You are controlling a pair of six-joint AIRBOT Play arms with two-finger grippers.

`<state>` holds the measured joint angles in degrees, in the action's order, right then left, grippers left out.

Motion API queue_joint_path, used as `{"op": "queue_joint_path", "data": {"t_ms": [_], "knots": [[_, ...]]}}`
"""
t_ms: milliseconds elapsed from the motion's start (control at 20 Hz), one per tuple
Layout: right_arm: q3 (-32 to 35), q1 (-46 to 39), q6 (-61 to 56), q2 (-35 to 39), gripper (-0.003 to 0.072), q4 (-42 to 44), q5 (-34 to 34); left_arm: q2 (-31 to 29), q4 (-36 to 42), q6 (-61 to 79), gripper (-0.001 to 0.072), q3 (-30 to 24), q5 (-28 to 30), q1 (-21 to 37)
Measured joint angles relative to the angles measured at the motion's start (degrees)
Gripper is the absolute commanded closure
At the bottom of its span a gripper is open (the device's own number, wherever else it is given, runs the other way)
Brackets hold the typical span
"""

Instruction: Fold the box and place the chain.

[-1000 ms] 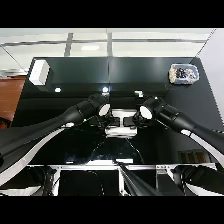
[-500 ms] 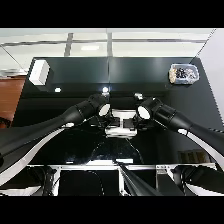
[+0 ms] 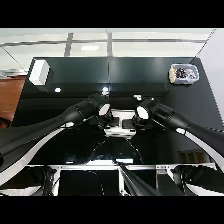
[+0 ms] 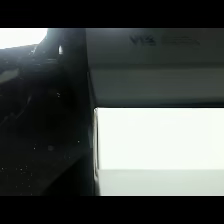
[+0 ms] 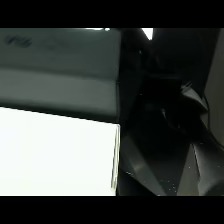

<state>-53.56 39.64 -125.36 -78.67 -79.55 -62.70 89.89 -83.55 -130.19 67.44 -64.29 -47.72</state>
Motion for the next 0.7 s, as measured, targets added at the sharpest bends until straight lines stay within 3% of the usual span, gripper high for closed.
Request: {"op": "queue_joint_path", "data": {"t_ms": [50,250,300,350,400,700], "knots": [[0.0,0.0,-0.1,0.0,0.0675,-0.3,-0.1,0.0,0.2,-0.2,0.0685,0.0,-0.1,0.0],[0.0,0.0,-0.3,0.0,0.0672,-0.3,0.0,0.0,0.9,-0.3,0.0684,0.0,-0.4,0.0],[0.0,0.0,-0.3,0.0,0.0638,-0.3,0.0,0.0,1.0,-0.3,0.0684,0.0,-0.4,0.0],[0.0,0.0,0.0,0.0,0.0517,-0.3,0.0,0.0,1.1,-0.2,0.0684,0.0,-0.4,0.0],[0.0,0.0,0.1,0.0,0.0481,-0.2,0.2,0.0,1.1,0.0,0.0684,0.0,-0.3,0.0],[-0.1,-0.2,1.8,2.9,0.0482,-1.5,-1.5,0.0,1.7,0.0,0.0684,0.0,-0.2,0.0]]}}
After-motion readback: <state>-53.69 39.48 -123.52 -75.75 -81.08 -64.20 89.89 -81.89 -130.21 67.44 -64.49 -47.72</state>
